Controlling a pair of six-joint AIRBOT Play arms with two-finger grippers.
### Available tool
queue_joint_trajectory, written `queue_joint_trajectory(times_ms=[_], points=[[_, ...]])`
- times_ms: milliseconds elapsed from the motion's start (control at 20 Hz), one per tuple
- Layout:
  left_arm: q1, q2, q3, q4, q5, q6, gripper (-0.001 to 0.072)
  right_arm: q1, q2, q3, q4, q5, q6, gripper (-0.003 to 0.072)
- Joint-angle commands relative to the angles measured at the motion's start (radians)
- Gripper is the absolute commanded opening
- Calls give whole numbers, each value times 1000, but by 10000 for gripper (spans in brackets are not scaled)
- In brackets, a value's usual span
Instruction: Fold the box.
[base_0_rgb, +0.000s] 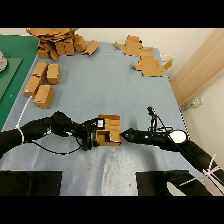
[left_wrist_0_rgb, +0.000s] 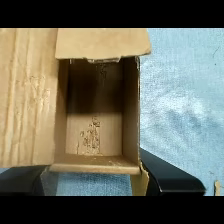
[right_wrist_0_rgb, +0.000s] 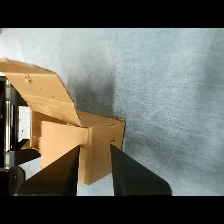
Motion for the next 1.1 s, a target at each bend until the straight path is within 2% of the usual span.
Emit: queue_joint_trajectory(times_ms=[0,50,250,350,450,550,650,750,850,1050], points=[[0,0,1,0,0,0,345,3,7,1,-17,-1,6,367],[0,0,1,0,0,0,344,4,5,1,-17,-1,5,415],[0,0,1,0,0,0,345,35,-3,6,-24,-7,7,413],[0,0,1,0,0,0,345,87,-33,33,-92,-22,87,409],[0,0,1,0,0,0,345,170,-80,97,-267,-55,246,395],[0,0,1,0,0,0,345,261,-131,180,-523,-43,508,373],[0,0,1,0,0,0,345,355,-179,266,-784,35,791,340],[0,0,1,0,0,0,345,438,-221,343,-962,137,1003,336],[0,0,1,0,0,0,345,484,-261,406,-1007,219,1085,336],[0,0,1,0,0,0,345,552,-340,502,-1039,294,1209,336]])
